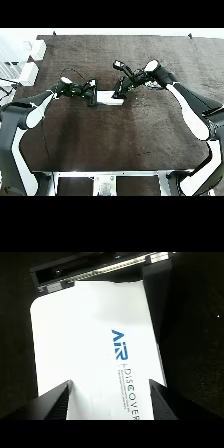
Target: Fold the box and place the chain.
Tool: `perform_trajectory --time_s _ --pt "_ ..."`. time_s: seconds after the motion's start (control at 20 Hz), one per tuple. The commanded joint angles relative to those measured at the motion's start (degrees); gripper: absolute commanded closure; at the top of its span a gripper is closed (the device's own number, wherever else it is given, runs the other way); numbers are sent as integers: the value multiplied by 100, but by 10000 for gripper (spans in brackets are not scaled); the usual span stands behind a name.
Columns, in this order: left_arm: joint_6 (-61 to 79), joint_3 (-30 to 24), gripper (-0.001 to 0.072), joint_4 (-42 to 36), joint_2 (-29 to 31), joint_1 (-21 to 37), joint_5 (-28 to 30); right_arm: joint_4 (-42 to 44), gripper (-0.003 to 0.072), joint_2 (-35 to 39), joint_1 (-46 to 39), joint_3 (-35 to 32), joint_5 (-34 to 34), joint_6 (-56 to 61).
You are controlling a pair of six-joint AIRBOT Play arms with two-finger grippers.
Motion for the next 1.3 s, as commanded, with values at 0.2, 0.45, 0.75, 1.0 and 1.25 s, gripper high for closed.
perform_trajectory --time_s 0.2,0.45,0.75,1.0,1.25 --pt "2 0 400 2 -2 0 0 13 107 103 -4 -2 -74 -4" --pt "2 0 400 2 -2 0 0 354 108 269 -63 -118 208 -282" --pt "2 0 400 2 -2 0 0 1060 108 468 -87 -1078 -398 -1185" --pt "2 0 400 2 -2 0 -2 1045 108 442 -85 -1117 -782 -1386" --pt "2 0 400 2 -2 0 0 992 109 439 -79 -1130 -610 -1650"
